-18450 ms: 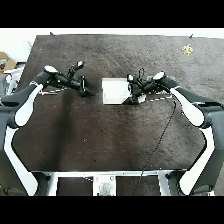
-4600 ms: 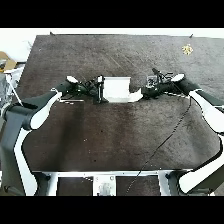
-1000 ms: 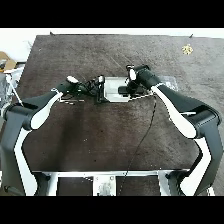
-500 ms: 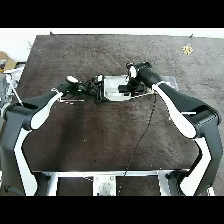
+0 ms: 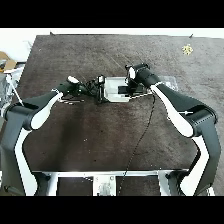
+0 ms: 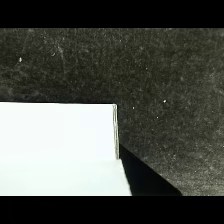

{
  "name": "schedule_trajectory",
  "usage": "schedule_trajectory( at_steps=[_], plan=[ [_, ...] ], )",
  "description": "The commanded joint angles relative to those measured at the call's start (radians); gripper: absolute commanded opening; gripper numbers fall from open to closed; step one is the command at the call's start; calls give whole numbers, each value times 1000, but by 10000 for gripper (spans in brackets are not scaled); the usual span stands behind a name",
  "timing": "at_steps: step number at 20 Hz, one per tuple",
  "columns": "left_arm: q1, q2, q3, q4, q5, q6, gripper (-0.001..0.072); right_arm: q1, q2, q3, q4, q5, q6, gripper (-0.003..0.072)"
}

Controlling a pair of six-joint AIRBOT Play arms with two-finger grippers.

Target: Fold the box and place the chain.

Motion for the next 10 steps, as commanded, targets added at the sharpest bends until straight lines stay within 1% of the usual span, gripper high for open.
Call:
schedule_trajectory(
  at_steps=[1,2,5,6,7,8,10],
  plan=[
    [1,1,0,-1,0,1,269,0,-2,-2,0,10,-1,93],
    [1,1,0,-1,0,1,269,0,2,-2,0,10,-3,252],
    [1,1,0,-1,-1,1,269,-7,24,-2,0,-1,-24,251],
    [1,1,0,-1,-1,1,269,-11,33,-2,13,-1,-35,342],
    [1,1,0,-1,-1,1,269,-16,42,-2,36,0,-60,453],
    [1,1,0,-1,0,1,269,-21,48,-2,58,0,-86,469],
    [1,1,0,-1,-1,1,269,-26,55,-1,101,1,-119,468]
  ],
)
